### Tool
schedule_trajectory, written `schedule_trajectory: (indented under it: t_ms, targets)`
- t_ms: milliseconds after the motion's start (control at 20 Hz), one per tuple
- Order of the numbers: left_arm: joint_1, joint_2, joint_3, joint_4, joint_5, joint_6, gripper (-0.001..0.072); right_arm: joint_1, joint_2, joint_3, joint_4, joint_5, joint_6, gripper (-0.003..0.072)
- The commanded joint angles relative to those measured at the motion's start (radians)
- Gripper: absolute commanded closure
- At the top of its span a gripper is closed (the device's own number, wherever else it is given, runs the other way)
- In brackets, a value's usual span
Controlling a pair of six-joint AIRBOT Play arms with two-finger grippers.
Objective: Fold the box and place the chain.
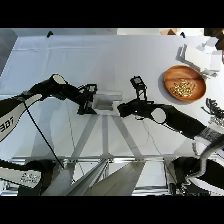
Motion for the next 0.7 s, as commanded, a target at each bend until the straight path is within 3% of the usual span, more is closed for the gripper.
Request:
schedule_trajectory:
  t_ms: [0,300,450,650]
  targets:
    - [0.000,0.000,0.000,0.000,0.000,0.000,0.0535,0.001,-0.001,0.001,-0.010,0.034,0.032,0.0153]
    - [0.000,0.000,0.000,0.000,0.000,0.000,0.0535,0.001,-0.051,0.060,-0.111,0.137,0.321,0.0153]
    - [0.000,0.000,0.000,0.000,0.000,0.000,0.0535,0.001,-0.133,0.145,-0.115,0.208,0.332,0.0153]
    - [0.000,0.000,0.000,0.000,0.000,0.000,0.0535,0.001,-0.161,0.222,-0.137,0.204,0.386,0.0154]
